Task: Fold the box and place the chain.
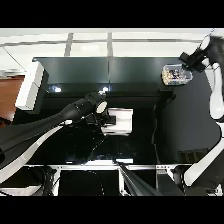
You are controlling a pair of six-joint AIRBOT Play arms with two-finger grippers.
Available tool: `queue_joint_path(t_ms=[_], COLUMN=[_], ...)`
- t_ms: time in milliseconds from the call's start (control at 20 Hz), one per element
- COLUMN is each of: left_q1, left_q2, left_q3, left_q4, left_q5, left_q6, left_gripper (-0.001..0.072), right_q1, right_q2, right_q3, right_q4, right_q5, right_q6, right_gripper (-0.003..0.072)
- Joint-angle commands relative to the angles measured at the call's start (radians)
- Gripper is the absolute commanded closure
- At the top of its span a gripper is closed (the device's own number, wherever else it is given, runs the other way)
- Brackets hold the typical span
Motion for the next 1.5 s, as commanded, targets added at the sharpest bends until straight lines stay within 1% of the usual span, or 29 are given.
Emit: queue_joint_path(t_ms=[0,50,200,350,450,600,700,800,900,1000,1050,1150,1300,1350,1450], left_q1=[0.000,0.000,0.000,0.000,0.000,0.000,0.000,0.000,0.000,0.000,0.000,0.000,0.000,0.000,0.000], left_q2=[0.000,0.000,0.000,0.000,0.000,0.000,0.000,0.000,0.000,0.000,0.000,0.000,0.000,0.000,0.000], left_q3=[0.001,0.001,0.001,0.001,0.001,0.001,0.001,0.001,0.001,0.001,0.001,0.001,0.001,0.001,0.001], left_q4=[0.000,0.000,0.001,0.002,0.002,0.001,0.002,0.002,0.001,0.000,0.000,0.000,0.000,0.000,0.000], left_q5=[0.000,0.001,0.006,0.008,0.007,0.008,0.008,0.008,0.007,0.007,0.007,0.007,0.006,0.006,0.007], left_q6=[0.000,0.000,0.000,0.000,0.000,0.000,0.000,0.000,0.000,0.000,0.000,0.000,0.000,0.000,0.000], left_gripper=[0.0682,0.0682,0.0682,0.0682,0.0682,0.0682,0.0682,0.0682,0.0682,0.0682,0.0682,0.0682,0.0682,0.0682,0.0682], right_q1=[0.011,0.021,0.053,0.085,0.114,0.164,0.203,0.241,0.288,0.365,0.414,0.497,0.579,0.597,0.615], right_q2=[0.184,0.252,0.489,0.711,0.834,0.973,1.028,1.078,1.106,1.109,1.108,1.108,1.095,1.084,1.061], right_q3=[-0.002,-0.018,-0.142,-0.255,-0.304,-0.369,-0.414,-0.503,-0.600,-0.687,-0.733,-0.822,-0.941,-0.975,-1.029], right_q4=[0.012,0.012,0.016,0.084,0.127,0.246,0.366,0.492,0.599,0.668,0.687,0.705,0.708,0.716,0.717], right_q5=[0.084,0.101,0.143,0.143,0.174,0.271,0.375,0.386,0.351,0.259,0.188,0.053,-0.126,-0.169,-0.203], right_q6=[-0.209,-0.258,-0.346,-0.389,-0.404,-0.460,-0.518,-0.527,-0.510,-0.503,-0.502,-0.494,-0.494,-0.491,-0.476], right_gripper=[0.0677,0.0677,0.0677,0.0677,0.0677,0.0676,0.0676,0.0676,0.0676,0.0676,0.0676,0.0676,0.0676,0.0676,0.0676])
